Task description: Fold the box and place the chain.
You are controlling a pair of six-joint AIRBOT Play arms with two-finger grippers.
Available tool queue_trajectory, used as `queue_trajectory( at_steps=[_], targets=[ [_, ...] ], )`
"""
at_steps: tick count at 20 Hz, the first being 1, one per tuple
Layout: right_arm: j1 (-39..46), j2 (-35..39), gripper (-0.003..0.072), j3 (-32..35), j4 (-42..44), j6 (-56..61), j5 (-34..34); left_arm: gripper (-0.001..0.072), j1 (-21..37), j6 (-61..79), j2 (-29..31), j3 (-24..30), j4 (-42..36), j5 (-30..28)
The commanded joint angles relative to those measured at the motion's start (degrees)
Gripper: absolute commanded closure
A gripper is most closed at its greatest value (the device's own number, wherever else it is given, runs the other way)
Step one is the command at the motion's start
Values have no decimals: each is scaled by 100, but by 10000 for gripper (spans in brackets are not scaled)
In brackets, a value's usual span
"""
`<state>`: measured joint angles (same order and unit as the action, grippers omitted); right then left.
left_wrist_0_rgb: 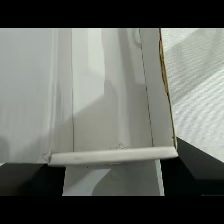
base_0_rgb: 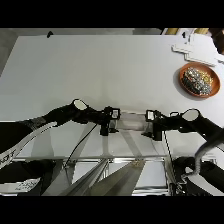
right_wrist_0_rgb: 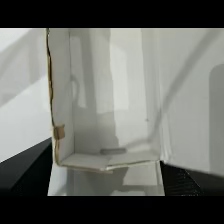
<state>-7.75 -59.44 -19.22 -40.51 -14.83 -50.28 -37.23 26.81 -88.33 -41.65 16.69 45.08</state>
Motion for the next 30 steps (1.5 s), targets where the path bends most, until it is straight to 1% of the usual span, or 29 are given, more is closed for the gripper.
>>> queue_trajectory(
  at_steps=[1, 4, 6, 8, 10, 11, 12, 14, 15, 16, 18, 21, 23, 24, 25, 27, 28, 30],
  targets=[
    [2, 660, -7, -7, -1113, 1012, -221, 540, 0, -7, -4, -4, 4, -7],
    [2, 1460, 1, -7, -2146, 2122, -531, 540, 0, -4, -4, -4, 4, -7],
    [2, 2028, 1, -7, -2417, 2802, -715, 540, 0, -4, -4, -4, 4, -7],
    [2, 2590, 9, -7, -2350, 3082, -1001, 540, 0, -4, -4, -4, 4, -9],
    [-4, 3023, 52, -4, -2138, 3156, -1292, 540, 0, -7, -4, -4, 4, -7],
    [-15, 3145, 54, -4, -1812, 3163, -1318, 540, 0, -7, -4, -4, 2, -9],
    [-15, 3182, 91, -4, -1239, 3217, -1272, 540, 0, -4, -4, -4, 4, -7],
    [-15, 3136, 272, -4, -81, 3217, -1049, 540, 0, -4, -4, -4, 2, -7],
    [-15, 3080, 496, -4, 350, 3097, -874, 540, 0, -4, -4, -4, 4, -7],
    [-15, 2968, 660, -4, 743, 2675, -745, 540, 0, -4, -4, -4, 2, -7],
    [-15, 2557, 666, -4, 1401, 2455, -114, 540, 0, -4, -4, -4, 4, -7],
    [-15, 1504, 666, -4, 2020, 2181, 872, 540, 0, -4, -4, -4, 2, -7],
    [-15, 782, 666, -7, 2369, 2208, 1705, 540, 0, -7, -4, -4, 4, -7],
    [-15, 450, 666, -11, 2470, 2212, 1980, 540, 0, -7, -4, -4, 4, -7],
    [-15, 162, 666, -17, 2450, 2249, 2041, 540, 0, -4, -4, -4, 4, -7],
    [-15, -249, 666, -17, 2304, 2426, 1958, 540, 0, -4, -4, -4, 4, -7],
    [-15, -341, 666, -17, 2203, 2564, 1917, 540, 0, -7, -4, -4, 2, -7],
    [-13, -254, 666, -59, 2028, 2669, 1604, 540, 0, -7, -4, -4, 4, -7]
  ],
)
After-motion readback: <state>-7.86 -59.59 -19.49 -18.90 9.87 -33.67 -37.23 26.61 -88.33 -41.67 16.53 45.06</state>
